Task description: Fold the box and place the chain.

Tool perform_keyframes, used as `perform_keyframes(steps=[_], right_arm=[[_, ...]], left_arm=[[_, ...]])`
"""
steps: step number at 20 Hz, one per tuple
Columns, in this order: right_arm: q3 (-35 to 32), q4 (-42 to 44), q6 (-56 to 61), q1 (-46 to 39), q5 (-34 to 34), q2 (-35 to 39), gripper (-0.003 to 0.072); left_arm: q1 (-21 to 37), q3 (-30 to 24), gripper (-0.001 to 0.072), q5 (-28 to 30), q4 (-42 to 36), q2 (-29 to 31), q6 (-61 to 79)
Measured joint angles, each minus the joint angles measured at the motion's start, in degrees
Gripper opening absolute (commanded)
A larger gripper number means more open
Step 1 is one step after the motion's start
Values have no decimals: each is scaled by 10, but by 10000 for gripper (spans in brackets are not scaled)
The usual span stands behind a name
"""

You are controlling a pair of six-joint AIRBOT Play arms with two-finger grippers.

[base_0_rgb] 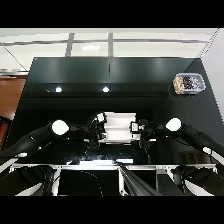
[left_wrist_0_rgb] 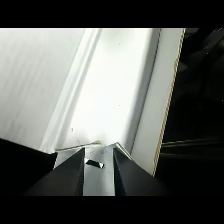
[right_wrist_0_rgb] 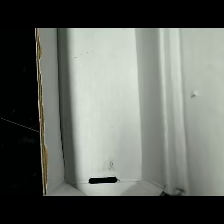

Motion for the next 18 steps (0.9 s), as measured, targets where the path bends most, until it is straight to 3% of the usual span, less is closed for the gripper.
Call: perform_keyframes(steps=[5,7,12,13,14,15,18], right_arm=[[0,0,0,0,0,0,256],[0,0,0,0,0,0,256],[0,0,0,0,0,0,256],[0,0,0,0,0,0,256],[0,0,0,0,0,0,257],[0,0,0,0,0,0,256],[0,0,0,0,0,0,256]], left_arm=[[-10,4,222,4,-17,-21,14],[-11,5,396,5,-20,-23,17],[-12,5,393,12,-21,-25,19],[-12,5,254,13,-20,-25,19],[-12,5,246,14,-19,-25,19],[-12,5,378,15,-19,-25,19],[-13,5,392,14,-19,-25,19]])
